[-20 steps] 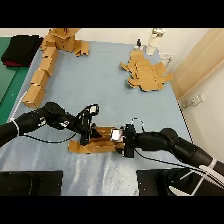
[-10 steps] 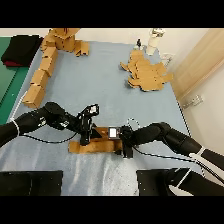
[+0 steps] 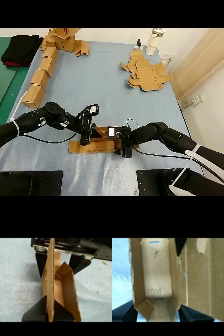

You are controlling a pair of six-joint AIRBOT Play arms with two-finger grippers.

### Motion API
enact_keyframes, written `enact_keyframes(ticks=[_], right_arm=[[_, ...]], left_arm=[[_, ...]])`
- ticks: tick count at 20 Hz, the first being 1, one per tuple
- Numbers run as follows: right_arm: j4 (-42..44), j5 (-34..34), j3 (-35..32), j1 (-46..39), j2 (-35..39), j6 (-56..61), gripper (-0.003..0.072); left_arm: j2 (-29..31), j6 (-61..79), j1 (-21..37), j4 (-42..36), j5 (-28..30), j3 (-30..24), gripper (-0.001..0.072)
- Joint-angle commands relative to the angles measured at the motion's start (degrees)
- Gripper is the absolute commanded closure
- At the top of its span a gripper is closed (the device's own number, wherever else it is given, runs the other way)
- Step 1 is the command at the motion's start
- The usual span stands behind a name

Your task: Fold the box.

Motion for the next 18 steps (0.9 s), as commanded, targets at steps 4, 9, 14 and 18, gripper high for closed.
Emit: enact_keyframes(ticks=[4,9,14,18], right_arm=[[0.79,2.16,0.13,0.09,-1.57,-0.55,-0.0021],[0.52,1.95,0.11,0.09,-1.62,-0.55,-0.0018],[0.09,1.73,0.09,0.09,-1.62,-0.57,0.0069],[-0.11,1.44,0.09,0.09,-1.62,-0.55,0.0171]], left_arm=[[0.02,0.02,0.00,0.02,-0.02,0.00,0.0698],[0.02,0.02,0.00,0.02,-0.02,0.00,0.0698],[0.02,0.02,0.00,0.02,-0.02,0.00,0.0698],[0.02,0.02,0.00,0.02,-0.02,0.00,0.0698]])
